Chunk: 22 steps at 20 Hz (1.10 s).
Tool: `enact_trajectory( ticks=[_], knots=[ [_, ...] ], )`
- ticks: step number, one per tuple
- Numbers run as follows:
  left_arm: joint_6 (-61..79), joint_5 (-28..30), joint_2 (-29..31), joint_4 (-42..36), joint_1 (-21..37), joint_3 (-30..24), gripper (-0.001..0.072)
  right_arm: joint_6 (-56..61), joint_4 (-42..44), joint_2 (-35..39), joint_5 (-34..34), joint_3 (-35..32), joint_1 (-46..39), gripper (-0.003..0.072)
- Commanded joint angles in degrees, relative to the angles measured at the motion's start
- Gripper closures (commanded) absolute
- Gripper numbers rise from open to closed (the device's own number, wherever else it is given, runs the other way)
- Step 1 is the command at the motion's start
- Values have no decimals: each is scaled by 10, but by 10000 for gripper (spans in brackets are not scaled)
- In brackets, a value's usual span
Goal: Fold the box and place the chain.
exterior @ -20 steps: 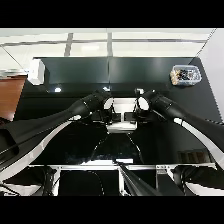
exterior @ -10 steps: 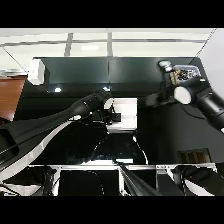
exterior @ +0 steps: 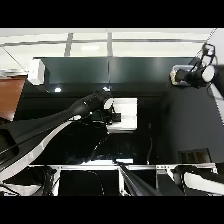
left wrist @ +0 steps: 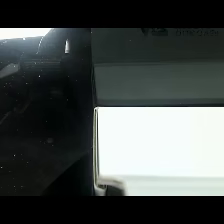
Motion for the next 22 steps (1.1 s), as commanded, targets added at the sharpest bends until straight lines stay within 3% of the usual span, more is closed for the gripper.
enact_trajectory(
  ticks=[1, 3, 5, 6, 7, 13, 14, 15, 17, 22],
  knots=[
    [0, 0, 0, 0, 0, 0, 683, -26, 54, -150, 92, 181, -62, 3],
    [0, 0, 0, 0, 0, 0, 683, -42, 82, -230, 148, 283, -70, 4],
    [0, 0, 0, 0, 0, 0, 683, -52, 91, -294, 184, 355, -72, 94],
    [0, 0, 0, 0, 0, 0, 683, -52, 90, -313, 189, 372, -72, 94],
    [0, 0, 0, 0, 0, 0, 683, -51, 86, -326, 184, 378, -73, 143],
    [0, 0, 0, 0, 0, 0, 683, -42, 43, -355, 160, 378, -82, 144],
    [0, 0, 0, 0, 0, 0, 683, -43, 45, -356, 154, 378, -83, 173],
    [0, 0, 0, 0, 0, 0, 683, -43, 46, -355, 151, 378, -83, 282],
    [0, 0, 0, 0, 0, 0, 683, -49, 50, -353, 158, 378, -83, 675],
    [0, 0, 0, 0, 0, 0, 683, -123, 56, -282, 156, 378, -82, 674]
  ],
)
